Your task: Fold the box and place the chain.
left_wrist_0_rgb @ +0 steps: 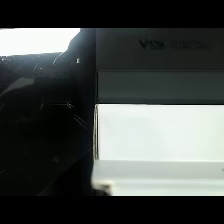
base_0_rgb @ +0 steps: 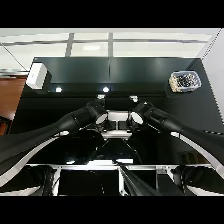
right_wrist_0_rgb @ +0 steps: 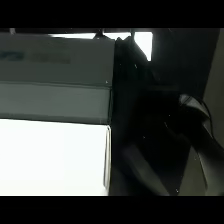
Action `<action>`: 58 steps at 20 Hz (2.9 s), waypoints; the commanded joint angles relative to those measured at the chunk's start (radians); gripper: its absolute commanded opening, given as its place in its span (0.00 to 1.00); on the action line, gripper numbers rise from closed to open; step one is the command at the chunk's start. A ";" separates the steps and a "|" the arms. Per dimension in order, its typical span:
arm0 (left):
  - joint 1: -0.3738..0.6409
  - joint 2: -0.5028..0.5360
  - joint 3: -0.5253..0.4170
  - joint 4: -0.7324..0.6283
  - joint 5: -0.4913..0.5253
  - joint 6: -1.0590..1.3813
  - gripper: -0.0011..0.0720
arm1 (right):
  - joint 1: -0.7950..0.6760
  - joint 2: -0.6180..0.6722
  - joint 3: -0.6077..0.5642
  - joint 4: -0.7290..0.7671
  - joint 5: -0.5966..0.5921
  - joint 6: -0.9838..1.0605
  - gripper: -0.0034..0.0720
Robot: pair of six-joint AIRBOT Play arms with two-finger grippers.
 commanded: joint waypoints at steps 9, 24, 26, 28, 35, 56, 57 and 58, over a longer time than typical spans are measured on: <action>0.000 -0.001 0.000 0.000 0.000 0.000 0.05 | -0.002 0.269 0.002 -0.116 0.029 -0.116 0.46; 0.000 -0.001 0.000 0.001 0.001 0.000 0.05 | -0.778 0.329 -0.203 -0.459 -0.562 -0.064 0.98; 0.000 -0.001 0.000 0.001 0.001 0.000 0.05 | -0.869 0.215 -0.091 -0.344 -0.576 -0.153 0.98; 0.000 -0.001 0.000 0.000 0.001 0.000 0.05 | -0.914 0.083 0.053 -0.298 -0.535 -0.237 0.98; 0.000 -0.001 0.000 0.000 0.000 0.000 0.05 | -0.983 -0.333 0.496 -0.094 -0.264 -0.401 0.97; 0.000 -0.001 0.000 0.000 0.000 0.000 0.05 | -0.983 -0.172 0.715 -0.087 0.027 -0.697 0.07; 0.000 -0.001 0.000 0.000 0.000 0.000 0.05 | -0.983 -0.114 0.715 -0.064 0.024 -0.702 0.07; 0.000 -0.001 0.000 0.000 0.000 0.000 0.05 | -0.983 -0.059 0.715 -0.035 0.016 -0.721 0.07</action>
